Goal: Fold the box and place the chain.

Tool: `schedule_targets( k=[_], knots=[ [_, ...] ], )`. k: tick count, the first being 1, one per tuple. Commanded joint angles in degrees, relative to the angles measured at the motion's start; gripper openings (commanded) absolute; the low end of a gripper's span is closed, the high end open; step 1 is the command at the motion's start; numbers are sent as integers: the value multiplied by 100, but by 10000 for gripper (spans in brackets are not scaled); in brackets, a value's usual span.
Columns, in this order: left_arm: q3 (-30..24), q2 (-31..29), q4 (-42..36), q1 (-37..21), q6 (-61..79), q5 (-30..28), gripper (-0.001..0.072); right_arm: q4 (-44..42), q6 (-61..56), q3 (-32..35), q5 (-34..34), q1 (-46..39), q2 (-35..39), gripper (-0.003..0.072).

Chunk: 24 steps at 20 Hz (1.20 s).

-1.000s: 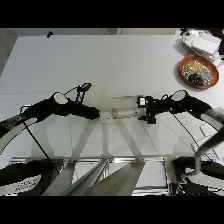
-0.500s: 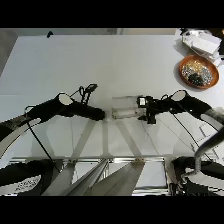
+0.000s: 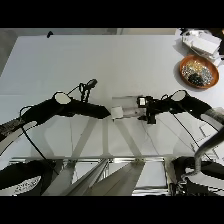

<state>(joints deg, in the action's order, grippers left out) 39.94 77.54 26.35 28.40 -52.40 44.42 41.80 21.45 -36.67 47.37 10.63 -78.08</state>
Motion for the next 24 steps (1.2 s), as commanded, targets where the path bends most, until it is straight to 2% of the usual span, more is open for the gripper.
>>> schedule_targets(
  k=[1, 2, 3, 4, 8, 10, 14, 19, 24],
  knots=[
    [9, -24, -238, 116, 98, -48, 176, 2, -2, 2, -7, 0, 0, 403],
    [9, -24, -238, 133, 98, -48, 180, 2, 0, 2, -7, 2, 0, 403],
    [7, -24, -240, 138, 85, -46, 246, 2, 0, 2, -4, 2, 0, 403],
    [9, -24, -249, 160, 63, -50, 347, 2, 0, 2, -7, 0, 0, 403],
    [57, -22, -278, 243, 48, -92, 360, 2, 0, 2, -7, 2, 0, 403],
    [81, -22, -273, 293, -96, -129, 423, 2, 0, 2, -4, 2, 0, 403],
    [205, -11, 35, 426, -542, -262, 424, 2, 0, 2, -7, 2, 0, 403],
    [750, 122, 1346, 647, -2059, -236, 424, 2, -2, 2, -7, 2, 0, 403],
    [1327, 354, 2503, 890, -3309, 210, 424, 2, 0, 2, -7, 2, 0, 403]
  ],
)
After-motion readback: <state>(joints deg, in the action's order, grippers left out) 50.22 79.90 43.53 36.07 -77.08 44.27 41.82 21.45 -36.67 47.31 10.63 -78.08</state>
